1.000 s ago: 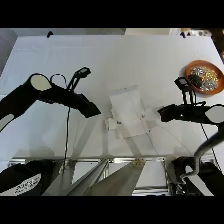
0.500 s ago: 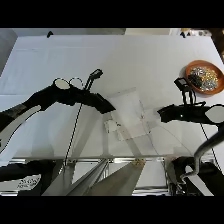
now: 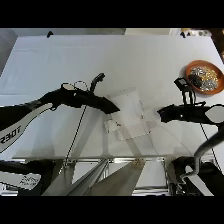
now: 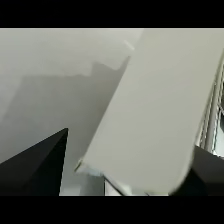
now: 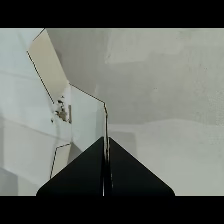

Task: Fold the box and place the chain.

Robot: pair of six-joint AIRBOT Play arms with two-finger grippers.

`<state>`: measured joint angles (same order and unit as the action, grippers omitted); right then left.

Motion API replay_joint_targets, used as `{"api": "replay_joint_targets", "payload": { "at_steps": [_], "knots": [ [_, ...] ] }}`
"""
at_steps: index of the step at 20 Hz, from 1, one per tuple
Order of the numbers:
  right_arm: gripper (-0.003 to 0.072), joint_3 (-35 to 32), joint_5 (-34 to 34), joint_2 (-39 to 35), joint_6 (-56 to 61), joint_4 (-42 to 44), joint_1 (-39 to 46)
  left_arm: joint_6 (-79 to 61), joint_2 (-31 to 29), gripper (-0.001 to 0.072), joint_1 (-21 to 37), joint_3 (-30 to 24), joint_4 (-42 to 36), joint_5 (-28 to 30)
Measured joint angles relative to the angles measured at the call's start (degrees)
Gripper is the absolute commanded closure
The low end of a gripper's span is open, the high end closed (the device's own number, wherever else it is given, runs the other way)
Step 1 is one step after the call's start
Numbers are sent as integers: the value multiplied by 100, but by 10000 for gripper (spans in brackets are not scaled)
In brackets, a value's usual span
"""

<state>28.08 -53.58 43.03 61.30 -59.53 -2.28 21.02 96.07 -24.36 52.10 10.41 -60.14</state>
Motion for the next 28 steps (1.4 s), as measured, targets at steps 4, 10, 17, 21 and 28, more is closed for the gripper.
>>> {"api": "replay_joint_targets", "payload": {
  "at_steps": [4,10,17,21,28],
  "knots": [
    [666,2,0,0,20,2,0,-203,205,393,-107,2,-179,-92],
    [665,-2,-44,0,37,22,0,-708,229,706,-133,9,-212,-90],
    [313,9,-354,-17,39,413,0,-1180,-323,704,-144,291,966,249],
    [313,15,-452,-170,31,946,0,-1574,-675,707,-236,402,1582,57],
    [315,20,-874,-699,15,1209,0,-1788,-824,708,-719,433,2391,35]
  ]
}}
